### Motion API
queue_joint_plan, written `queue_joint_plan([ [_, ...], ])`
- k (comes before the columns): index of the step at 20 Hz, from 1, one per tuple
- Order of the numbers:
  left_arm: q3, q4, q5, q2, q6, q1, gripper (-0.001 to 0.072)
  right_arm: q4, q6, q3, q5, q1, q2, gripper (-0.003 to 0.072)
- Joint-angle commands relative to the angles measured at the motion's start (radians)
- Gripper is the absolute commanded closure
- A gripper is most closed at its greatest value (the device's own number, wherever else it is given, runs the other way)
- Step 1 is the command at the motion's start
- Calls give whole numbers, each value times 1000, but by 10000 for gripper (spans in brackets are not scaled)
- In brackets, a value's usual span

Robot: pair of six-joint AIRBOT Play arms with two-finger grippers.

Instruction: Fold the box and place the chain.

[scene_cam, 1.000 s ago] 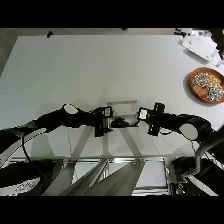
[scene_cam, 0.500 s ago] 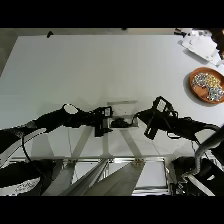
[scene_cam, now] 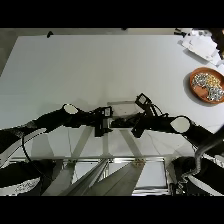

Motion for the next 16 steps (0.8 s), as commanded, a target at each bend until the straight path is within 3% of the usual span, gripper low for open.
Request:
queue_joint_plan([
  [1, 0, 0, 0, 0, 0, 1, 698, 45, 3, 2, -55, 5, -55, 479],
  [2, 0, 0, 0, 0, 0, 1, 698, 45, 3, 5, -53, -2, -55, 437],
  [4, 0, 0, 0, 0, 0, 1, 698, 44, 6, 19, -15, -27, -39, 427],
  [8, 0, 0, 0, 0, 0, 1, 698, -64, 6, 118, 194, -158, 58, 432],
  [9, 0, 0, 0, 0, 0, 1, 698, -140, 16, 169, 283, -213, 88, 475],
  [11, 0, 0, 0, 0, 0, 1, 698, -276, 66, 307, 449, -314, 111, 658],
  [14, 0, 0, 0, 0, 0, 1, 698, -307, 73, 498, 455, -384, 51, 676],
  [16, 0, 0, 0, 0, 0, 1, 698, -307, 70, 623, 464, -379, -76, 678],
])
